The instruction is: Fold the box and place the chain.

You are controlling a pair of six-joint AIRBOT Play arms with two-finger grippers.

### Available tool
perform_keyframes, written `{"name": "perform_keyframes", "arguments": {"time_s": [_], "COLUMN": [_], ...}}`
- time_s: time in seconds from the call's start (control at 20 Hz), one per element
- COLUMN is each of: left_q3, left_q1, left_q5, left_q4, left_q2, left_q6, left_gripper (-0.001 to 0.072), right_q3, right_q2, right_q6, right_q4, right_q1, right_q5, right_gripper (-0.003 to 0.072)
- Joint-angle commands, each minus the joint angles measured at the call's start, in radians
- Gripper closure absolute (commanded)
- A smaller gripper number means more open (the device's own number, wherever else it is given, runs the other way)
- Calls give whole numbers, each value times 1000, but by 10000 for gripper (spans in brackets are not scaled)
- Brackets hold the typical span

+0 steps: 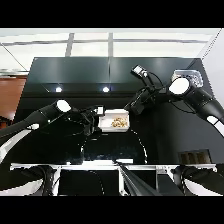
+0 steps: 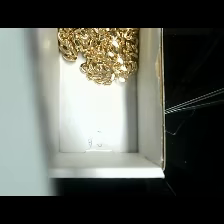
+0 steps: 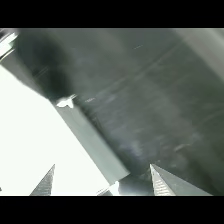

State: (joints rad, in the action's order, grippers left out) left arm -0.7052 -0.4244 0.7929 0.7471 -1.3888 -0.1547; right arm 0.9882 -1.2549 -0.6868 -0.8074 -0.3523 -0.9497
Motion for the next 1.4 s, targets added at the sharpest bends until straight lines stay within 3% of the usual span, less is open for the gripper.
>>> {"name": "perform_keyframes", "arguments": {"time_s": [0.0,0.2,0.35,0.5,0.55,0.75,1.1,1.35], "left_q3": [0,0,-3,-6,-6,-6,-6,-6], "left_q1": [1,1,1,1,1,1,1,1], "left_q5": [-3,-3,-3,-1,-3,2,1,1], "left_q4": [1,1,1,0,0,0,0,1], "left_q2": [-1,-1,-1,-1,-1,-1,-1,-1], "left_q6": [1,1,1,2,2,2,2,2], "left_gripper": [314,314,314,314,314,314,314,314], "right_q3": [19,19,18,12,4,2,174,158], "right_q2": [-1,-1,-1,-8,-16,-44,22,-117], "right_q6": [82,259,257,268,270,281,43,45], "right_q4": [14,34,100,71,56,60,154,165], "right_q1": [-3,-4,-8,-33,-32,-31,75,118], "right_q5": [-164,-182,-188,-179,-163,-146,-185,-190], "right_gripper": [-19,-19,-19,-17,30,30,29,29]}}
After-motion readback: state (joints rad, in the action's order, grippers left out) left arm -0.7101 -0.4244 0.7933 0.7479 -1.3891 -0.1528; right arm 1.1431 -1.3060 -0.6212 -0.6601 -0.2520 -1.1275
